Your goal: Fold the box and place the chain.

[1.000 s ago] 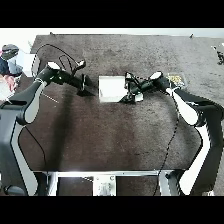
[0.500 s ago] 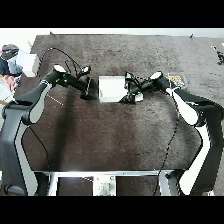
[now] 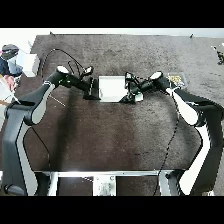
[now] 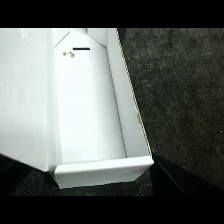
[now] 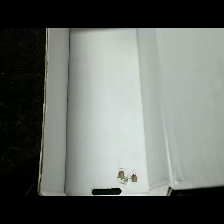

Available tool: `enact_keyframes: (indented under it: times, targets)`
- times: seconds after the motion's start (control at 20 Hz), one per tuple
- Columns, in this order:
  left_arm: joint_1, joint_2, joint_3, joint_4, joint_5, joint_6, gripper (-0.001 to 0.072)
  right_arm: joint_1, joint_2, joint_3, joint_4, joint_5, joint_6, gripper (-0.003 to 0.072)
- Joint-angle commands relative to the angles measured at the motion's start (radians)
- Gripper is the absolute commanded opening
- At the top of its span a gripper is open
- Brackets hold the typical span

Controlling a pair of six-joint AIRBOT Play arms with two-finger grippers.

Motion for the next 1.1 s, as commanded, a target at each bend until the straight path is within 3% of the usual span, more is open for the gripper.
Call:
enact_keyframes:
  times: [0.0,1.05]
  targets:
    - [-0.003,-0.001,0.000,0.011,-0.001,-0.012,0.0720,0.001,0.000,0.000,0.000,0.000,-0.001,0.0439]
    - [-0.031,-0.040,-0.037,-0.043,0.135,-0.001,0.0717,0.001,0.000,0.000,0.000,0.000,-0.001,0.0439]
